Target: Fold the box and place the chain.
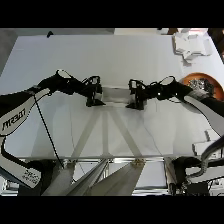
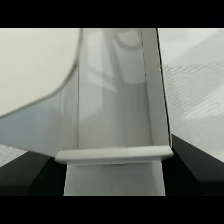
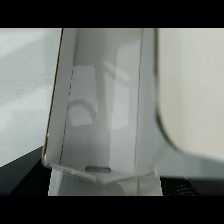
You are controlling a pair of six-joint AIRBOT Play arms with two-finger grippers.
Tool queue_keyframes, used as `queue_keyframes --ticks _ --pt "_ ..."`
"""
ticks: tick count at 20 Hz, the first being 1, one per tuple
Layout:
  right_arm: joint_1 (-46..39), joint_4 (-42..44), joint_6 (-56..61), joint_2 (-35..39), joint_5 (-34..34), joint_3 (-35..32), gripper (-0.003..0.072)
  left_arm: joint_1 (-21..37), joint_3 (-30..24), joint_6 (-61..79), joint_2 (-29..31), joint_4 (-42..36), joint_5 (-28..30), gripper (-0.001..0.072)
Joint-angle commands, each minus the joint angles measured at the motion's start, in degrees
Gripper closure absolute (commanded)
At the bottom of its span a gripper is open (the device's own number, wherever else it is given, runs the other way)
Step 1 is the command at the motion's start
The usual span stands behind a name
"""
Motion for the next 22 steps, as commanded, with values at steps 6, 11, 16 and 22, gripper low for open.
queue_keyframes --ticks 6,11,16,22 --pt "-8.6 -8.6 7.5 9.7 6.1 0.0 0.0011 0.0 0.0 0.2 0.0 0.1 0.0 0.0523" --pt "-6.7 -7.2 13.4 13.6 18.0 0.0 0.067 0.0 0.0 0.2 0.0 0.1 0.0 0.0523" --pt "1.4 0.4 21.3 13.6 5.0 0.0 0.0678 0.0 0.0 0.2 0.0 0.1 0.0 0.0523" --pt "3.4 10.2 23.0 11.0 -15.2 0.0 0.0681 0.0 0.0 0.2 0.0 0.1 0.0 0.0523"
